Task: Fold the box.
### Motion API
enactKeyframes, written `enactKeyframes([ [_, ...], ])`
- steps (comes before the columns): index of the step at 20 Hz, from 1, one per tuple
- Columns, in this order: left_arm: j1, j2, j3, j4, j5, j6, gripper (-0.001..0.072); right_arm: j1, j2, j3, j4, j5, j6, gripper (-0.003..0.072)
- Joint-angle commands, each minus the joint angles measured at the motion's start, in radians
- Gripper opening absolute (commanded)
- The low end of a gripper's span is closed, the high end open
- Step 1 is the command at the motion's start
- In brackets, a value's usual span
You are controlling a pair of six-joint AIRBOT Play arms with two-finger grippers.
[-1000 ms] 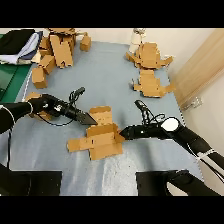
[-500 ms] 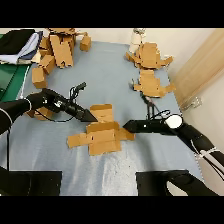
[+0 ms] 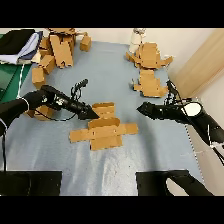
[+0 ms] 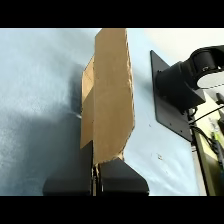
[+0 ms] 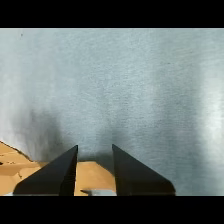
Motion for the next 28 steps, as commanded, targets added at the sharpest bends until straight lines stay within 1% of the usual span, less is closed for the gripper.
enactKeyframes([
  [1, -0.029, 0.003, -0.006, -0.003, 0.026, 0.065, 0.0008, -0.013, -0.013, 0.01, -0.003, 0.009, 0.018, 0.0325],
  [5, -0.046, 0.003, -0.011, -0.001, 0.025, 0.109, 0.0008, -0.013, -0.038, 0.01, -0.002, -0.021, 0.018, 0.0322],
  [6, -0.049, 0.003, -0.011, 0.016, 0.025, 0.109, 0.0008, -0.013, -0.043, 0.01, -0.007, -0.023, 0.018, 0.0287],
  [8, -0.063, 0.003, -0.011, 0.073, 0.025, 0.108, 0.0008, -0.013, -0.053, 0.01, -0.018, -0.022, 0.018, 0.0288],
  [11, -0.089, 0.005, -0.011, 0.084, 0.026, 0.126, 0.0007, -0.013, -0.071, 0.009, -0.053, -0.021, 0.018, 0.0288],
  [16, -0.095, 0.028, -0.011, 0.084, 0.08, 0.172, 0.0008, -0.013, -0.079, 0.0, -0.052, -0.019, 0.021, 0.0288],
  [17, -0.096, 0.028, -0.011, 0.085, 0.087, 0.178, 0.0008, -0.013, -0.079, 0.0, -0.052, -0.01, 0.021, 0.0288],
  [21, -0.095, 0.028, -0.011, 0.089, 0.096, 0.18, 0.0009, 0.016, -0.055, 0.001, -0.064, 0.089, -0.035, 0.0287],
  [23, -0.095, 0.028, -0.011, 0.106, 0.104, 0.18, 0.0009, 0.07, -0.003, 0.002, -0.142, 0.11, -0.035, 0.0285],
  [26, -0.08, 0.028, -0.011, 0.106, 0.111, 0.179, 0.0008, 0.171, 0.085, 0.002, -0.352, 0.135, 0.056, 0.0284],
  [27, -0.07, 0.029, -0.011, 0.1, 0.108, 0.179, 0.0008, 0.208, 0.107, 0.002, -0.403, 0.14, 0.085, 0.0284],
  [28, -0.061, 0.029, -0.011, 0.099, 0.106, 0.18, 0.0008, 0.242, 0.119, 0.002, -0.422, 0.14, 0.09, 0.0284],
])
